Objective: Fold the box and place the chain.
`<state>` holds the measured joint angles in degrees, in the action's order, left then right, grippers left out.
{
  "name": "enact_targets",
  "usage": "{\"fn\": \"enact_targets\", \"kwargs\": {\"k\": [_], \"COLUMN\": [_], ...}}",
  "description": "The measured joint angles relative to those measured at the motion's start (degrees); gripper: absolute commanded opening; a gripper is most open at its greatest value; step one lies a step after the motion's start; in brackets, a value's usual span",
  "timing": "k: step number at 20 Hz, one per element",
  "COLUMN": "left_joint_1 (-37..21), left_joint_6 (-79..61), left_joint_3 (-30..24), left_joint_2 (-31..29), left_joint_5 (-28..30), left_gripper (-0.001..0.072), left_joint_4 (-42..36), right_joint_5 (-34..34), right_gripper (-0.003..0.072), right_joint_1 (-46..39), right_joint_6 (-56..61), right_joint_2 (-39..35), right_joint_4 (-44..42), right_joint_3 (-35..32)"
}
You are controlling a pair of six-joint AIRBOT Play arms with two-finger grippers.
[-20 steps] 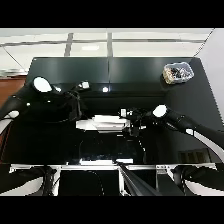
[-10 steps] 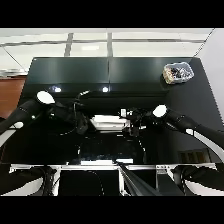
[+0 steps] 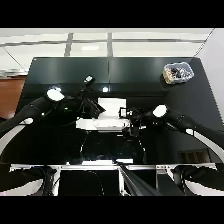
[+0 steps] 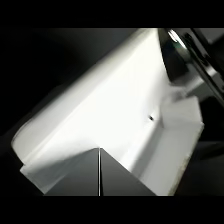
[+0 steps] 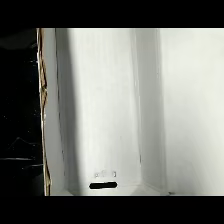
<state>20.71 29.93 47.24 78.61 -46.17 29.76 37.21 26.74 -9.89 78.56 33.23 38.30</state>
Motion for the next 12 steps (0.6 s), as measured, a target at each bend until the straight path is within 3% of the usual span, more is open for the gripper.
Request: {"fn": "enact_targets", "kwargs": {"k": [7, 12], "left_joint_1": [0.1, -2.4], "left_joint_6": [0.3, 1.7], "left_joint_3": [1.0, 3.0], "left_joint_2": [6.1, 1.0], "left_joint_5": [-1.6, -3.8], "left_gripper": [0.0024, 0.0024], "left_joint_4": [1.0, 6.4], "right_joint_5": [0.0, 0.1], "right_gripper": [0.0288, 0.0288], "right_joint_1": [0.0, 0.1], "right_joint_6": [0.0, 0.0], "right_joint_2": [0.0, 0.0], "right_joint_4": [0.0, 0.0], "right_joint_3": [0.0, 0.0]}}
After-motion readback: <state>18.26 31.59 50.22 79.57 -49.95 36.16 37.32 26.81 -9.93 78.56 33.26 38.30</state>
